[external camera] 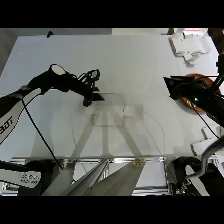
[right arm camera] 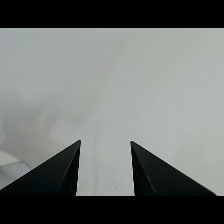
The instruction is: Fold the box and place the chain.
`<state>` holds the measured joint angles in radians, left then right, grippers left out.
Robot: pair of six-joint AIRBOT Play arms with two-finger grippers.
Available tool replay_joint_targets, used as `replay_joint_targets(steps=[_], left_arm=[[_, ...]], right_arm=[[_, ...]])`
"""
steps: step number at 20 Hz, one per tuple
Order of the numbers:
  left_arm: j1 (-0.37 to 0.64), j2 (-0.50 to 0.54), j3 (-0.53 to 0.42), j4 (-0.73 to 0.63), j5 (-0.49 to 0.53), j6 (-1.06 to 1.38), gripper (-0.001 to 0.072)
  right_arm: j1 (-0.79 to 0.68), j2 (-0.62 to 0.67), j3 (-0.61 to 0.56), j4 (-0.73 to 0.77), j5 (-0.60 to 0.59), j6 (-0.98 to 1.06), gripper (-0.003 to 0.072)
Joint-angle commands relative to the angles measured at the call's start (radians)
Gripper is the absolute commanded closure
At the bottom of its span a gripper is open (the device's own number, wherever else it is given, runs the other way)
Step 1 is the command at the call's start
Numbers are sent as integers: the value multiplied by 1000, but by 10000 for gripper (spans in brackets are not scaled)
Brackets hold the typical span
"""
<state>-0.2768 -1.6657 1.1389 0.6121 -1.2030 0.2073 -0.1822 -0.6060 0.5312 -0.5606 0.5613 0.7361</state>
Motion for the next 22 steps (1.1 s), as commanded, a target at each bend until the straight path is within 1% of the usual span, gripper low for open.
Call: replay_joint_targets(steps=[1, 4, 6, 11, 15, 22], left_arm=[[-26, -1, 0, 26, -25, 14, 708], [-44, -1, 0, 11, 76, 13, 709], [-45, -1, 0, -36, 108, 13, 709], [-45, -2, 0, -26, 116, 2, 709], [-45, -2, 0, 37, 115, -10, 708], [-46, -4, 0, 36, 115, -10, 706]], right_arm=[[-1, 1, 1, -1, 0, 0, 354], [-1, 1, 1, -1, 8, 0, 354], [-1, 1, 1, -2, 23, 0, 354], [-1, 1, 1, -10, 37, 0, 354], [-1, 1, 1, -11, 37, 0, 354], [-1, 1, 1, -11, 39, 0, 354]])
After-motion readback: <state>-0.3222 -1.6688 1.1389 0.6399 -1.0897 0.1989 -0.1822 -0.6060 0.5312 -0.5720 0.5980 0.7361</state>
